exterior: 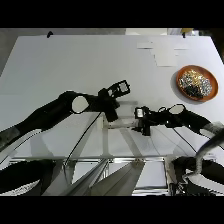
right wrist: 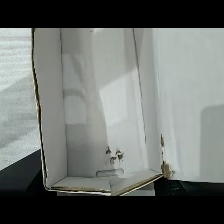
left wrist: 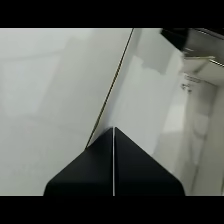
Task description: Fold the box and place the chain.
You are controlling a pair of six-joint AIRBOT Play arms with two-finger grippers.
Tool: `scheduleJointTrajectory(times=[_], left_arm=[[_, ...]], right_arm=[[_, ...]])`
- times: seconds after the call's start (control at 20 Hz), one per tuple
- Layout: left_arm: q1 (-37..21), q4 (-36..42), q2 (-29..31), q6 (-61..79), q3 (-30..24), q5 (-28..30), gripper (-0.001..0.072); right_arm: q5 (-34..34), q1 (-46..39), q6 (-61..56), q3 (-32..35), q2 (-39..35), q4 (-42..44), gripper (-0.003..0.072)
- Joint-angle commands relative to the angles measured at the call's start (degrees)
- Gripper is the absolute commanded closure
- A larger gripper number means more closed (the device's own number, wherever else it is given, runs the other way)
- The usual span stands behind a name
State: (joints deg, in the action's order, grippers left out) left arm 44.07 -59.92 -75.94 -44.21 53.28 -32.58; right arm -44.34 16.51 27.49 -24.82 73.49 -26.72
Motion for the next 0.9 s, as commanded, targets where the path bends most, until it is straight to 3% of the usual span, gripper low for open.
scheduleJointTrajectory(times=[0.0,0.25,0.5,0.75,0.85], left_arm=[[-0.11,-0.11,-4.61,-2.32,0.02,4.0,0.0702],[-0.13,-1.88,-2.34,-2.32,0.07,-0.81,0.0702],[-0.07,-8.31,6.08,-2.27,0.04,-12.74,0.0702],[0.2,-9.68,2.19,-2.27,0.0,-19.8,0.0702],[0.11,-10.34,1.38,-0.87,-1.31,-19.98,0.0703]], right_arm=[[-0.02,-0.04,0.0,0.0,-0.04,0.0,0.0284],[-0.02,-0.02,0.02,0.0,-0.04,0.0,0.0284],[-0.02,-0.02,0.0,0.0,-0.04,0.0,0.0284],[-0.02,-0.02,0.0,0.0,-0.04,0.0,0.0284],[-0.02,-0.02,0.0,0.0,-0.04,0.0,0.0284]])
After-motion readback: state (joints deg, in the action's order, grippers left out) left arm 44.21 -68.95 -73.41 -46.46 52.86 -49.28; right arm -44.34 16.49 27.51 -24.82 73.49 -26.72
